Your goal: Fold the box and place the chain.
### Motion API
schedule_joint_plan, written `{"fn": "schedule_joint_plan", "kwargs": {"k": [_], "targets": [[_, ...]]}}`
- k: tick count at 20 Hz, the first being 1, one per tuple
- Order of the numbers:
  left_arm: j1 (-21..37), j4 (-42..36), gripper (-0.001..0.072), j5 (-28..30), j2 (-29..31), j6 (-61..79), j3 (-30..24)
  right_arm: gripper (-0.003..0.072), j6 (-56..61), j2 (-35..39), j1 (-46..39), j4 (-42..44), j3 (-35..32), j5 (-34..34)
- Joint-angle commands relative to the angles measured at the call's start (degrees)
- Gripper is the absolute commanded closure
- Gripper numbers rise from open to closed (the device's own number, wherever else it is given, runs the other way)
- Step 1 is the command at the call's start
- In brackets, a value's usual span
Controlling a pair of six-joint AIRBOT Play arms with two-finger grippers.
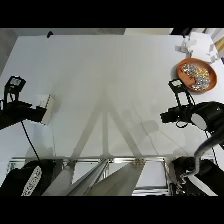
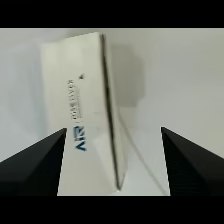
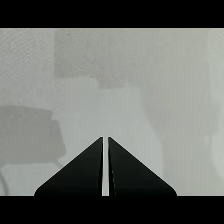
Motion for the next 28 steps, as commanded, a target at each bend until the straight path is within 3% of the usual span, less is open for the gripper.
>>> {"fn": "schedule_joint_plan", "kwargs": {"k": [1,10,28], "targets": [[-6.10,0.24,0.0064,-2.84,1.09,-0.42,-0.02,0.0645,0.02,0.04,0.00,0.02,0.04,0.02],[-8.15,-1.22,0.0068,-6.75,1.07,-2.45,-0.02,0.0645,0.02,0.04,0.00,0.02,0.04,0.02],[-8.15,-1.25,0.0068,-5.55,1.07,-2.43,-0.02,0.0645,0.02,0.04,0.00,0.02,0.04,0.02]]}}
